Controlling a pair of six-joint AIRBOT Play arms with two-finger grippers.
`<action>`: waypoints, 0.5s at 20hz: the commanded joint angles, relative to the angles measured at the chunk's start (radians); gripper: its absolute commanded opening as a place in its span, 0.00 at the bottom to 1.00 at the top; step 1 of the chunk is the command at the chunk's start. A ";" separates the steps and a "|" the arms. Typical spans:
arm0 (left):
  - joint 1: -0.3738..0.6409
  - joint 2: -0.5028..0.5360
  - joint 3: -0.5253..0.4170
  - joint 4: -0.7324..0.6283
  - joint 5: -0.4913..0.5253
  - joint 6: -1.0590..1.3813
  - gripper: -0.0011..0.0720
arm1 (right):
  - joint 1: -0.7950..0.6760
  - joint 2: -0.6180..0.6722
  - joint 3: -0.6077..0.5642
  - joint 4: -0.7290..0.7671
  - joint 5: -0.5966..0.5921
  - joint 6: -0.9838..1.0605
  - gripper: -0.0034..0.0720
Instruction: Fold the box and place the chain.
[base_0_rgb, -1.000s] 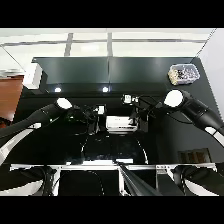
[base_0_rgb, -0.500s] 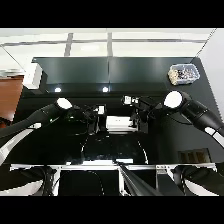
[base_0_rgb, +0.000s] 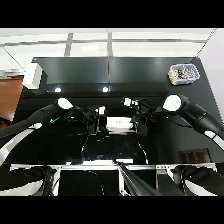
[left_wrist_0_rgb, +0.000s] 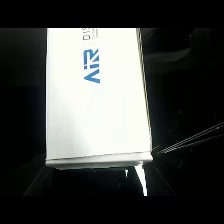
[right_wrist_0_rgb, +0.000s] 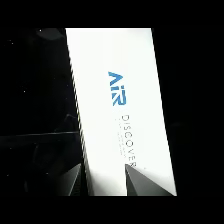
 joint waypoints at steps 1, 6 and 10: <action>0.000 -0.001 0.000 0.001 0.003 0.000 0.39 | -0.043 0.065 0.011 0.007 0.023 0.249 0.47; 0.000 -0.001 0.000 0.000 0.003 0.000 0.39 | -0.143 0.090 -0.059 0.109 0.193 0.537 0.05; 0.000 -0.001 0.000 0.000 0.003 0.000 0.39 | -0.144 0.068 -0.202 0.506 0.014 0.527 0.05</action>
